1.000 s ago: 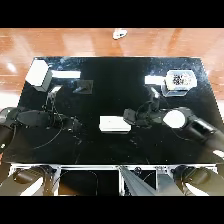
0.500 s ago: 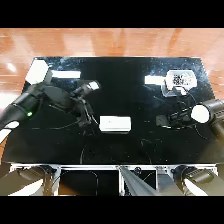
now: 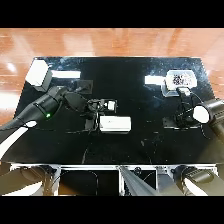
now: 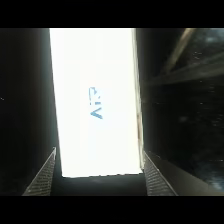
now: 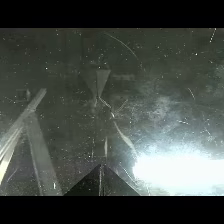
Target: Fold the box and place the chain.
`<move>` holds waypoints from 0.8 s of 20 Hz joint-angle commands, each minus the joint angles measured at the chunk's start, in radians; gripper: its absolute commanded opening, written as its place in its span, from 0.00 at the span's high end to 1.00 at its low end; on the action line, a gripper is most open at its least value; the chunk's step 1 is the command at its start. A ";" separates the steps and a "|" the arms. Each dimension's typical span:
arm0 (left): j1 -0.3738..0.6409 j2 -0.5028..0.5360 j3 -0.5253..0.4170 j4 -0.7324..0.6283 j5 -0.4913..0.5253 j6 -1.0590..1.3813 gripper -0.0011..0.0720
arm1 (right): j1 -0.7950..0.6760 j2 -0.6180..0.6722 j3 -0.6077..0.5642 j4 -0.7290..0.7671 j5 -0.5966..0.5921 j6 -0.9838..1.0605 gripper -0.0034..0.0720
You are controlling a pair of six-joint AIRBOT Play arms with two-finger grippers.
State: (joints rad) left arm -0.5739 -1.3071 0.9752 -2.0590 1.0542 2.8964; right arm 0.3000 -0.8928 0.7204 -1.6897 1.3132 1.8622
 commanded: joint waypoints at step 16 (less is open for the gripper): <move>-0.006 -0.021 0.001 -0.025 -0.017 -0.020 0.12 | -0.001 0.001 -0.001 -0.006 -0.041 0.001 0.91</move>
